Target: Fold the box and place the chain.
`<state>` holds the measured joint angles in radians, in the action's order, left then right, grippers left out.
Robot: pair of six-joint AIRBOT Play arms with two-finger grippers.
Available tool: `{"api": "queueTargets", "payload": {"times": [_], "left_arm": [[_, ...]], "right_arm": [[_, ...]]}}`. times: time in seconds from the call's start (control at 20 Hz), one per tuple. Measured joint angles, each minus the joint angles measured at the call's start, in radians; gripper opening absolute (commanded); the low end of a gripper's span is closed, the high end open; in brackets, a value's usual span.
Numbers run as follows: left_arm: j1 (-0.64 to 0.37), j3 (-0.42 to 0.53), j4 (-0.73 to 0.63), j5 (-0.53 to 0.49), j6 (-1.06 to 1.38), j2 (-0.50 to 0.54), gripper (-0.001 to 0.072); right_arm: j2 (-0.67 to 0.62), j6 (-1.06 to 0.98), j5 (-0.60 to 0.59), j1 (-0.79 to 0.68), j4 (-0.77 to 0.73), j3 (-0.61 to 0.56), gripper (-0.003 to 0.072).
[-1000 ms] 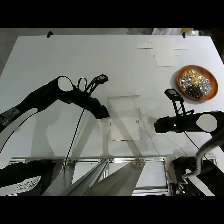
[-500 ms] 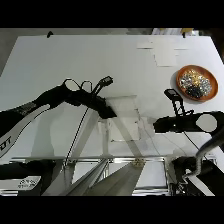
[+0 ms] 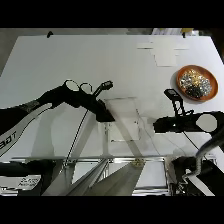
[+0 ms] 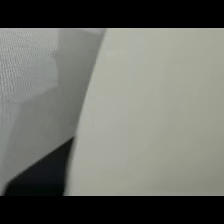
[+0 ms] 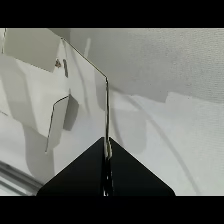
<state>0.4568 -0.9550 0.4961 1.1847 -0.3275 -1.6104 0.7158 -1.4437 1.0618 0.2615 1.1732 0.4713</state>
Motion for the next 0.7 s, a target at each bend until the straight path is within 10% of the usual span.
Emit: {"api": "queueTargets", "payload": {"times": [0.1, 0.45, 0.7], "left_arm": [[-0.006, 0.0, 0.019, 0.013, 0.007, -0.004, 0.0014], [-0.018, 0.0, 0.055, 0.002, 0.134, -0.006, 0.0001], [-0.002, -0.002, 0.063, -0.017, 0.203, 0.004, 0.0]], "right_arm": [[0.0, 0.0, 0.001, 0.0, 0.0, 0.0, 0.0016], [0.0, 0.0, -0.001, 0.0, -0.011, 0.0, 0.0023], [0.0, 0.053, -0.036, 0.0, -0.125, 0.007, 0.0358]]}}
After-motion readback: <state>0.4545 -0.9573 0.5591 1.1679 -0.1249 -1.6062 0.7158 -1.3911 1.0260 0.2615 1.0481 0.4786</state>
